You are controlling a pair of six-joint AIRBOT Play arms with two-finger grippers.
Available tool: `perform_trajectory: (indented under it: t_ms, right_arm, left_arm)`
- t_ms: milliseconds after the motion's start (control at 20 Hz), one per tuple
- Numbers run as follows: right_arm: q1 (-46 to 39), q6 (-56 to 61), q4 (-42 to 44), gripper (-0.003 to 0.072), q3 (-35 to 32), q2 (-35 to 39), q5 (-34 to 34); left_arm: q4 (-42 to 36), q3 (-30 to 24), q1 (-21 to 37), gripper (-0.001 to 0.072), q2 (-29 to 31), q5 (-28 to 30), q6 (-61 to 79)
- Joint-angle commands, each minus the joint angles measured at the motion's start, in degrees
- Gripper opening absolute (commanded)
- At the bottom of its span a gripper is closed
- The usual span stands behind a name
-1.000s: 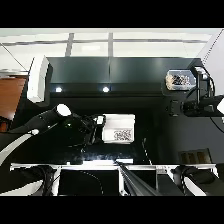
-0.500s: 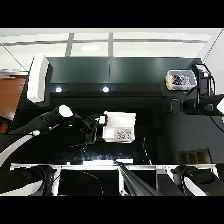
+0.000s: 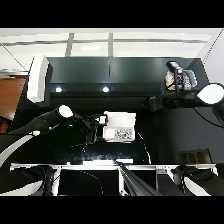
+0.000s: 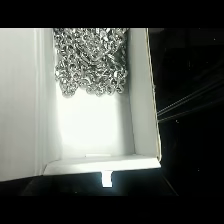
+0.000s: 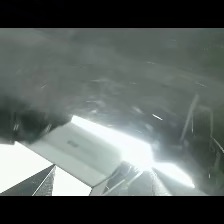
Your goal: Fold the box and place the chain.
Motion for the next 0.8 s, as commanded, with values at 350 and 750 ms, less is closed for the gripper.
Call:
perform_trajectory:
  t_ms: [350, 750]
  right_arm:
    - [5.9, -45.7, 10.8, 0.0703, -0.1, -6.3, 8.6]
    - [10.8, -42.0, 11.3, 0.0703, -3.0, -6.3, 11.8]
  left_arm:
    - [0.1, 0.0, 0.0, 0.0542, 0.0, 0.0, 0.0]
    - [0.2, 0.0, -0.2, 0.0542, 0.0, 0.0, 0.0]
